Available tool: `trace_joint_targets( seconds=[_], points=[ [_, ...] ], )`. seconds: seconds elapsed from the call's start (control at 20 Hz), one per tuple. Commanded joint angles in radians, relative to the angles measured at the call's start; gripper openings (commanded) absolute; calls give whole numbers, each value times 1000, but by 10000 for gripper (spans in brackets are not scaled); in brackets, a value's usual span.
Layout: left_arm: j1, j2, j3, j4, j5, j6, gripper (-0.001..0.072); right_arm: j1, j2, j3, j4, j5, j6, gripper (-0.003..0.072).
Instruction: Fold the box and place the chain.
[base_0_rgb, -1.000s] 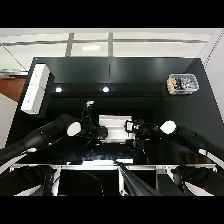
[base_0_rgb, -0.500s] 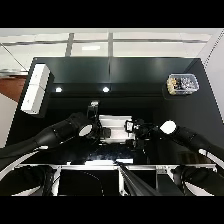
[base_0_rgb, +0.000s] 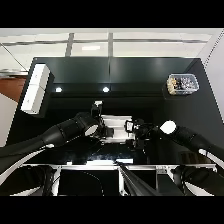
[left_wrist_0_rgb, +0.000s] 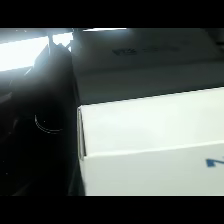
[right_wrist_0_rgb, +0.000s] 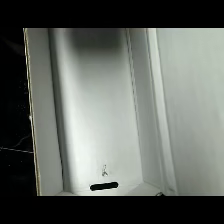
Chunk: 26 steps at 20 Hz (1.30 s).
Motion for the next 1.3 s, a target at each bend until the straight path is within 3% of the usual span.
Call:
trace_joint_targets(
  seconds=[0.0, 0.55, 0.6, 0.8, 1.0, 1.1, 1.2, 1.25],
  points=[
    [-1, -3, 7, 4, -14, -18, 276, 0, 1, 0, 0, 0, 0, 426],
    [-2, -40, 29, 14, -43, -54, 220, 0, 1, 0, 0, 0, 0, 426],
    [-2, -42, 34, 15, -48, -54, 160, 0, 1, 0, 0, 0, 0, 426],
    [-3, -65, 63, 15, -59, -54, 48, 0, 1, 0, 0, 0, 0, 426],
    [-3, -72, 77, 14, -64, -54, 50, 0, 1, 0, 0, 0, 0, 426],
    [-3, -72, 77, 14, -71, -54, 58, 0, 1, 0, 0, 0, 0, 427],
    [-3, -72, 77, 14, -82, -54, 272, 0, 1, 0, 0, 0, 0, 426],
    [-3, -72, 77, 14, -89, -55, 342, 0, 1, 0, 0, 0, 0, 426]
  ],
)
